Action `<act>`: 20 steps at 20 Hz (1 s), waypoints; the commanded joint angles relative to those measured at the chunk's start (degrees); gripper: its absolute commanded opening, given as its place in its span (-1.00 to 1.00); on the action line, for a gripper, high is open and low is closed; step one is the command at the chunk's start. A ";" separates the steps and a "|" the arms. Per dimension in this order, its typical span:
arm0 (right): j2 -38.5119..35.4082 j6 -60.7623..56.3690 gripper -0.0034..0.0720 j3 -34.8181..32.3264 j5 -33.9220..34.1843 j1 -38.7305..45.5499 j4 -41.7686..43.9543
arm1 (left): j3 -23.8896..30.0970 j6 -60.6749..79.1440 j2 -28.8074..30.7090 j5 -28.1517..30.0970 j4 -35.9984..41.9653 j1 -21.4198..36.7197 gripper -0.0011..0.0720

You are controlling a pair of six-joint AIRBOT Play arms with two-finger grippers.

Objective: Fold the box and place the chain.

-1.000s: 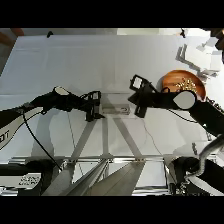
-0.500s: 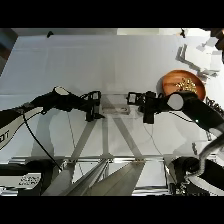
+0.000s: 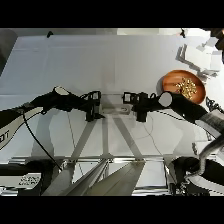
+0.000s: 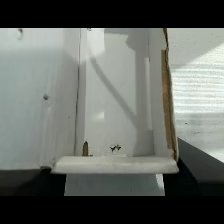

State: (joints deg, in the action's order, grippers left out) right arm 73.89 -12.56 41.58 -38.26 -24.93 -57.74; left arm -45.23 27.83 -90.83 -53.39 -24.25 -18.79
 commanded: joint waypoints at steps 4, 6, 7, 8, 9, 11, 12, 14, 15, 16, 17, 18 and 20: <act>0.59 1.16 -0.88 0.04 2.43 -0.07 7.08 | 0.00 0.02 -0.04 0.02 0.00 0.00 -0.04; 0.59 1.33 -0.88 0.04 2.27 -0.07 8.11 | 0.00 0.02 -0.04 0.02 0.00 0.00 -0.04; 0.59 1.92 -0.88 0.04 2.23 -0.07 8.09 | 0.00 0.00 -0.04 0.02 0.00 0.00 -0.04; 0.59 2.60 -0.88 0.04 2.08 -0.04 8.04 | 0.00 0.02 -0.04 0.02 0.00 0.00 -0.04; 0.59 2.62 -0.88 0.04 2.12 -0.07 8.04 | 0.00 0.02 -0.04 0.02 0.00 0.00 -0.04; 0.59 2.58 -0.87 0.04 2.99 -0.04 5.95 | 0.00 0.02 -0.04 0.02 0.00 0.00 -0.04; 0.59 2.56 -0.87 0.04 3.67 -0.04 3.58 | 0.00 0.02 -0.04 0.02 0.00 0.00 -0.04; 0.59 2.10 -0.88 0.04 4.61 -0.04 -1.11 | 0.00 0.00 -0.04 0.02 0.00 0.00 -0.04; 0.59 2.12 -0.88 0.04 4.33 -0.07 -2.97 | 0.00 0.02 -0.04 0.02 0.00 0.00 -0.04; 0.59 2.12 -0.88 0.04 3.72 -0.07 -4.17 | 0.00 0.00 -0.04 0.02 0.00 0.00 -0.04; 0.59 2.12 -0.88 0.04 2.84 -0.07 -5.07 | 0.00 0.02 -0.04 0.02 0.00 0.00 -0.04; 0.59 2.12 -0.88 0.04 1.86 -0.04 -5.25 | 0.00 0.02 -0.04 0.02 0.00 0.00 -0.04; 0.59 2.14 -0.88 0.04 -0.13 -0.07 -4.90 | 0.00 0.02 -0.04 0.02 0.00 0.00 -0.04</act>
State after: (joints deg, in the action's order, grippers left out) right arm 74.43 -10.33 41.58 -36.01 -24.93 -60.77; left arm -45.23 27.83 -90.83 -53.39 -24.25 -18.79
